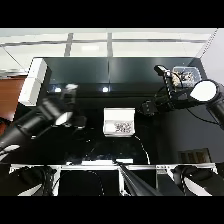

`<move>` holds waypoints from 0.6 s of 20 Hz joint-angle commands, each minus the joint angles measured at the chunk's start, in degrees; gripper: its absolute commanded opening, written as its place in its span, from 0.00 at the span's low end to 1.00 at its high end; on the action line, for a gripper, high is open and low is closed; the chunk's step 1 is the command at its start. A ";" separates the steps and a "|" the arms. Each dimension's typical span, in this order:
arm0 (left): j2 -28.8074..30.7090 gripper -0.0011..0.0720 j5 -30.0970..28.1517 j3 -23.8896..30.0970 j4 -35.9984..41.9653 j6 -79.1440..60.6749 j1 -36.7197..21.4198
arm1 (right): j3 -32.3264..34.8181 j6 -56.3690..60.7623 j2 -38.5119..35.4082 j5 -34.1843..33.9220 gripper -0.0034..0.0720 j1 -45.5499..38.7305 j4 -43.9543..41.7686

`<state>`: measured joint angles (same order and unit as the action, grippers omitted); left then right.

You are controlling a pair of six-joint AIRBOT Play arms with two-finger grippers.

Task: Fold the box and place the chain.

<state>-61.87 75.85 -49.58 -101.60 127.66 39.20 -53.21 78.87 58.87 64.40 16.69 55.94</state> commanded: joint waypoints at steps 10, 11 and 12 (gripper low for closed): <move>1.70 1.00 -21.86 20.39 64.52 -116.96 -18.47 | 0.02 1.55 -0.04 0.57 0.46 -0.02 0.17; 1.70 1.00 -22.25 20.35 64.41 -122.33 -17.29 | 0.02 1.70 -0.04 0.92 0.46 -0.02 0.15; 1.49 1.00 -22.23 19.91 63.95 -127.23 -16.11 | 0.02 1.77 -0.04 1.31 0.46 -0.02 0.15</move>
<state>-60.10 54.48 -29.87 -41.45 26.04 21.37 -53.21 80.03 58.87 64.93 16.69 56.14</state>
